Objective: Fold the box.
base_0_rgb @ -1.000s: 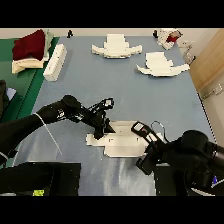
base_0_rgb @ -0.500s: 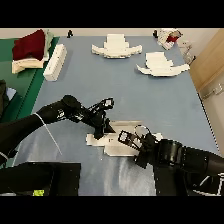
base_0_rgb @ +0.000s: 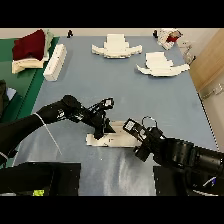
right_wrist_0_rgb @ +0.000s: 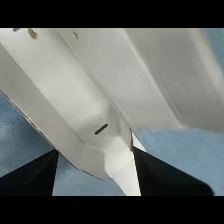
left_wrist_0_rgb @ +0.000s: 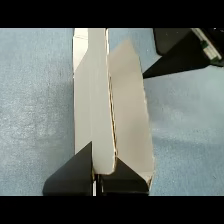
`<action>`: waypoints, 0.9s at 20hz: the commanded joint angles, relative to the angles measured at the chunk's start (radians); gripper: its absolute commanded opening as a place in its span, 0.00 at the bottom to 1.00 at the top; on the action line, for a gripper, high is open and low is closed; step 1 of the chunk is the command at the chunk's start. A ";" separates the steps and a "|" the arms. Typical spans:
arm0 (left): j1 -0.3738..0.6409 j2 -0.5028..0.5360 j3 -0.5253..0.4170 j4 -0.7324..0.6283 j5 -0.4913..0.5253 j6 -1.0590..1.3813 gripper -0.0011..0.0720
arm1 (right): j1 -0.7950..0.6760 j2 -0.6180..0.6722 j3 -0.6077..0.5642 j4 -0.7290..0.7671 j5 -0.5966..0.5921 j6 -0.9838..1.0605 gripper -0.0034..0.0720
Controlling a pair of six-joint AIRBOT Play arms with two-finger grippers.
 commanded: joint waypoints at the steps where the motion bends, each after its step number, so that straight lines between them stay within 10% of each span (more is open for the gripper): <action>1: 0.000 0.001 0.000 0.000 0.000 0.000 0.03 | -0.029 0.021 0.000 -0.057 -0.006 0.006 1.00; 12: 0.000 0.001 0.000 0.000 0.000 0.000 0.03 | -0.657 0.016 -0.072 0.933 0.166 -1.591 1.00; 18: 0.000 0.001 0.000 0.000 0.000 0.000 0.03 | -0.752 -0.122 -0.078 1.072 0.061 -1.781 1.00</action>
